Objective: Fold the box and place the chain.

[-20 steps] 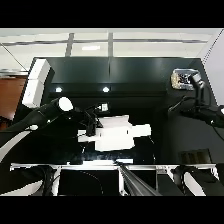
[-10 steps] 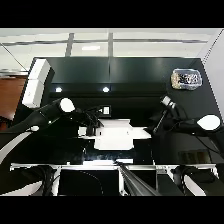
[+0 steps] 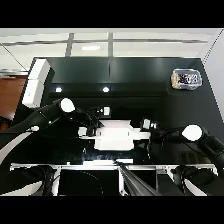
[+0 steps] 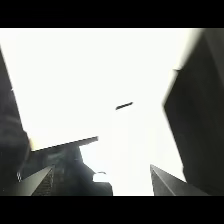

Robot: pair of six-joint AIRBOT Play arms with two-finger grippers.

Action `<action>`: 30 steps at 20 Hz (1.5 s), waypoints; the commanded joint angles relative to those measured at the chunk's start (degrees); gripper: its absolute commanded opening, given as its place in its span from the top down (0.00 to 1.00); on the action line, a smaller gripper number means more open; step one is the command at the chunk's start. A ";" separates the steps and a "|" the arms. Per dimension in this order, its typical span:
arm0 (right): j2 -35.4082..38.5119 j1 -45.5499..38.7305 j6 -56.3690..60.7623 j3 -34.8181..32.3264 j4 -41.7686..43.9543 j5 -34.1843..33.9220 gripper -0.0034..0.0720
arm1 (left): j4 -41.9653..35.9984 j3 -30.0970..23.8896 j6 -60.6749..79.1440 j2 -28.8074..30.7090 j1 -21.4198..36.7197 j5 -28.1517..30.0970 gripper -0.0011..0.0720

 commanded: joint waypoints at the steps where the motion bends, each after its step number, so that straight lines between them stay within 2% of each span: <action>1: -0.74 4.66 -3.91 -0.15 -2.64 -1.79 0.01 | 0.11 0.04 0.02 0.00 -0.04 -0.02 0.95; 4: -2.49 8.39 -7.32 -0.13 -2.45 -4.22 0.01 | 0.11 0.04 0.00 0.00 -0.04 -0.04 0.95; 10: -7.04 17.68 -7.52 -0.13 -1.99 -13.27 0.01 | 0.11 0.04 0.02 0.00 -0.04 -0.04 0.95; 15: -10.08 18.18 -7.69 -0.07 2.27 -19.02 0.01 | 0.11 0.04 0.00 0.00 -0.04 -0.04 0.95; 21: -10.03 15.50 -0.96 5.33 3.76 -15.61 0.01 | 0.11 0.04 0.00 0.00 -0.04 -0.11 0.95; 30: -8.33 12.37 0.55 6.19 1.49 -13.92 0.01 | 0.07 0.04 -0.46 0.00 -0.04 -0.04 0.95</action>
